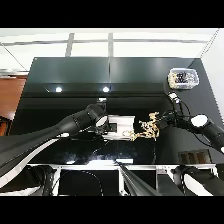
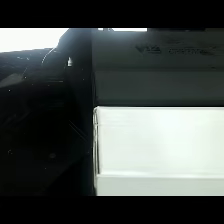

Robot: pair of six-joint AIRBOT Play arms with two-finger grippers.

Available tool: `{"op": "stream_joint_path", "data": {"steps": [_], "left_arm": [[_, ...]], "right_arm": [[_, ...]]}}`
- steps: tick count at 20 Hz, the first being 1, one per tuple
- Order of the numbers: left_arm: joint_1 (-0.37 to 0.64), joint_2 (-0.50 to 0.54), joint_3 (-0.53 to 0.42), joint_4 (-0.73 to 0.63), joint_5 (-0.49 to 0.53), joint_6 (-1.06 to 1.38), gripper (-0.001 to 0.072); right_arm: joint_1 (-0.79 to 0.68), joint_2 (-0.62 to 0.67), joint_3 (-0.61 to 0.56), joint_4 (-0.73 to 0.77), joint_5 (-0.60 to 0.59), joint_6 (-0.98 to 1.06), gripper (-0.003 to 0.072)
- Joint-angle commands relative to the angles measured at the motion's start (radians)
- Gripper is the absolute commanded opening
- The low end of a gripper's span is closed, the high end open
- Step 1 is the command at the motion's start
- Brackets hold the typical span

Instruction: Fold the box and place the chain.

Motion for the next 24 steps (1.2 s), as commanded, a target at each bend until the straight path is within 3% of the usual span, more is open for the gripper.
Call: {"op": "stream_joint_path", "data": {"steps": [1, 2, 3, 4, 11, 21, 22, 23, 24], "left_arm": [[0.001, 0.000, 0.000, 0.000, 0.000, 0.000, 0.0031], [0.001, 0.000, 0.000, 0.000, 0.000, 0.000, 0.0031], [0.000, 0.000, 0.000, 0.000, 0.000, 0.000, 0.0031], [0.001, 0.000, 0.000, 0.000, 0.000, 0.000, 0.0031], [0.000, 0.000, 0.000, 0.000, 0.000, 0.000, 0.0031], [0.000, 0.000, 0.000, 0.000, 0.000, 0.000, 0.0031], [0.000, 0.000, 0.000, 0.000, 0.000, 0.000, 0.0031], [0.000, 0.000, 0.000, 0.000, 0.000, 0.000, 0.0031], [0.000, 0.000, 0.000, 0.000, 0.000, 0.000, 0.0030]], "right_arm": [[0.000, 0.008, 0.027, -0.009, 0.066, -0.001, 0.0139], [0.000, 0.014, 0.041, -0.009, 0.091, -0.001, 0.0157], [0.000, 0.023, 0.054, -0.009, 0.108, -0.002, 0.0454], [0.000, 0.034, 0.063, -0.011, 0.109, -0.003, 0.0691], [0.000, 0.041, 0.034, -0.111, 0.146, -0.234, 0.0690], [0.000, 0.018, 0.008, -0.111, 0.056, -0.249, 0.0687], [0.000, 0.018, 0.008, -0.111, 0.053, -0.249, 0.0643], [0.000, 0.018, 0.008, -0.111, 0.053, -0.248, 0.0516], [0.000, 0.018, 0.008, -0.111, 0.052, -0.248, 0.0480]]}}
